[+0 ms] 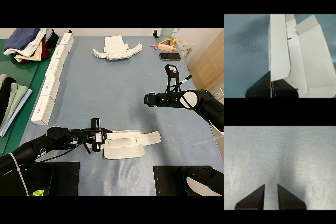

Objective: Fold the box.

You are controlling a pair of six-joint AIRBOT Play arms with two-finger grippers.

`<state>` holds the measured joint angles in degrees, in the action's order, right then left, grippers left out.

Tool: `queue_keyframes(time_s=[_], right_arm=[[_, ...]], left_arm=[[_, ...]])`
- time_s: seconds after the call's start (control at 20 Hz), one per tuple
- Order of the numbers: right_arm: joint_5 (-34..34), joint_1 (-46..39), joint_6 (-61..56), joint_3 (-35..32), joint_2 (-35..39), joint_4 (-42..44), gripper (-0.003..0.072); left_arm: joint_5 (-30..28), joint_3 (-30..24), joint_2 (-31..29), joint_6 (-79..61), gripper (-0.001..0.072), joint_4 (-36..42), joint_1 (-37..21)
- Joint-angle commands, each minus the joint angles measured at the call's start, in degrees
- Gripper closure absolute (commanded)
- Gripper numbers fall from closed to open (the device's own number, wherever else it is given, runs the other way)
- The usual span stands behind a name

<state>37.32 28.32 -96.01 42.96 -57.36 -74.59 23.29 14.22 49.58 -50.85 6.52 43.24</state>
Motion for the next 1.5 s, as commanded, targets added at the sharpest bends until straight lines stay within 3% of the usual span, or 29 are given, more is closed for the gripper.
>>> queue_keyframes(time_s=[0.0, 0.65, 0.7, 0.75, 1.0, 1.45], right_arm=[[0.0, 0.0, 0.0, 0.0, 0.0, 0.0, 0.0445], [1.2, 0.0, 0.0, 0.0, 0.0, 0.0, 0.0468], [1.9, 0.0, 0.0, 0.0, 0.0, 0.0, 0.0509], [3.0, 0.0, 0.0, 0.0, 0.0, 0.0, 0.0685], [9.2, 0.0, 0.0, 0.0, 0.1, 0.0, 0.068], [9.2, 0.0, 0.0, 0.0, 0.0, -0.2, 0.0681]], left_arm=[[3.0, -0.6, 0.1, 6.5, 0.0695, -0.5, 0.0], [4.3, -0.6, 0.1, 14.8, 0.0694, -0.5, -0.1], [4.3, -0.6, 0.1, 15.0, 0.0694, -0.5, -0.1], [4.3, -0.6, 0.1, 14.9, 0.0694, -0.5, -0.1], [4.1, -0.6, 0.1, 15.0, 0.0694, -1.8, -0.1], [3.2, 1.7, 0.1, 23.9, 0.0694, -6.4, -0.1]])
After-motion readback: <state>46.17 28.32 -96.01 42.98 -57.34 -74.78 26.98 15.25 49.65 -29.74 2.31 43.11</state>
